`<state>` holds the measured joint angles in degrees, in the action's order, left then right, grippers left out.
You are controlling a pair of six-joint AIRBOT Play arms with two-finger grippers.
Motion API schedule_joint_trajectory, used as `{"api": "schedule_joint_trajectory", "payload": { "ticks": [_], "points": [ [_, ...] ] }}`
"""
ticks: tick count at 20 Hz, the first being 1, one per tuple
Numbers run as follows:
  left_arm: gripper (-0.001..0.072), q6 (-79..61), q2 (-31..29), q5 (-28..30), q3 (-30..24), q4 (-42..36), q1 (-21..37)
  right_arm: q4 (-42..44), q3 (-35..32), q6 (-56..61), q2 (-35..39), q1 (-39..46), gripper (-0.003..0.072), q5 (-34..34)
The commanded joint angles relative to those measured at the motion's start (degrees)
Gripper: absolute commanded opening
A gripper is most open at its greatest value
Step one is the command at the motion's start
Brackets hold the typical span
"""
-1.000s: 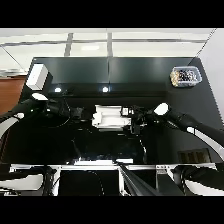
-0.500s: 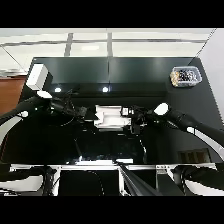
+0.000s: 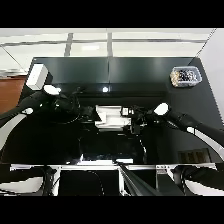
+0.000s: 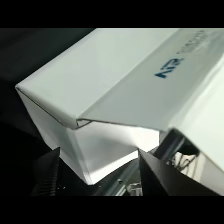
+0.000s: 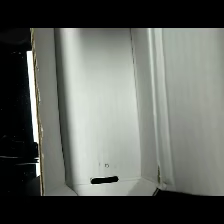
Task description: Fold the box and place the chain.
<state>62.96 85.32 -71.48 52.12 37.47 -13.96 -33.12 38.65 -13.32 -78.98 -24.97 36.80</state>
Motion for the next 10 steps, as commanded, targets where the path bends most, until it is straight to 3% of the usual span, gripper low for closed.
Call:
{"api": "schedule_joint_trajectory", "payload": {
  "ticks": [1, 6, 10],
  "points": [
    [0.0549, 9.81, -0.07, 2.19, 3.28, 8.7, -4.28, 0.0, 0.02, 0.0, -0.04, -0.02, 0.044, 0.02],
    [0.0549, 19.43, -0.07, 7.96, 5.31, 15.69, -9.6, 0.0, 0.02, 0.0, -0.04, -0.02, 0.044, 0.0],
    [0.0548, 25.27, -0.07, 8.31, 6.88, 21.31, -11.5, 0.0, 0.02, 0.0, -0.04, -0.02, 0.044, 0.0]
  ]
}}
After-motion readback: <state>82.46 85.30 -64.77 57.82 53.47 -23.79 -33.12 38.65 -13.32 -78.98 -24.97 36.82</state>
